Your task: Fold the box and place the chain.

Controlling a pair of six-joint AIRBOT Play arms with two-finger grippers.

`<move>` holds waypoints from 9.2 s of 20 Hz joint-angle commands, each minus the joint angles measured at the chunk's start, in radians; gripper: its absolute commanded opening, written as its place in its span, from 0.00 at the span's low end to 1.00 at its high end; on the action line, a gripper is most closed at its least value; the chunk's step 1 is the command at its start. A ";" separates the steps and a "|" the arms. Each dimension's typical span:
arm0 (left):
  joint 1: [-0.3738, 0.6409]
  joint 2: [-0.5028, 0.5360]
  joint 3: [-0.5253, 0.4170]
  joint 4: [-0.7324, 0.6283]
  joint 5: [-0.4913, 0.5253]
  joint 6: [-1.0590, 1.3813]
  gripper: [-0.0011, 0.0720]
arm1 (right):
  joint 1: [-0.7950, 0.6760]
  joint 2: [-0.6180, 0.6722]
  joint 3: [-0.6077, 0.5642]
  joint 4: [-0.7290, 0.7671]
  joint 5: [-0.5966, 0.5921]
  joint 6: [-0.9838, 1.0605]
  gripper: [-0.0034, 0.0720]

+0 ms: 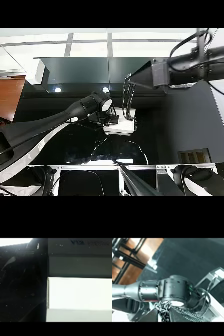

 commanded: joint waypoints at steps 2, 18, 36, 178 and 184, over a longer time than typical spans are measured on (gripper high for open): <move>0.000 0.000 0.001 0.000 0.000 0.000 0.06 | -0.012 0.003 -0.033 -0.025 -0.005 0.000 0.07; 0.000 0.000 0.001 0.000 0.000 0.000 0.06 | -0.248 0.113 -0.035 0.035 0.234 -0.014 0.07; 0.000 0.000 0.001 0.000 0.000 0.000 0.06 | 0.059 0.097 -0.725 -0.044 -0.503 0.135 0.07; 0.000 0.000 0.001 0.000 0.003 0.000 0.06 | 0.115 0.214 -0.709 -0.039 -0.547 -0.328 0.06; 0.000 0.000 0.001 0.000 0.004 0.000 0.06 | 0.114 0.196 -0.723 -0.051 -0.549 -0.324 0.56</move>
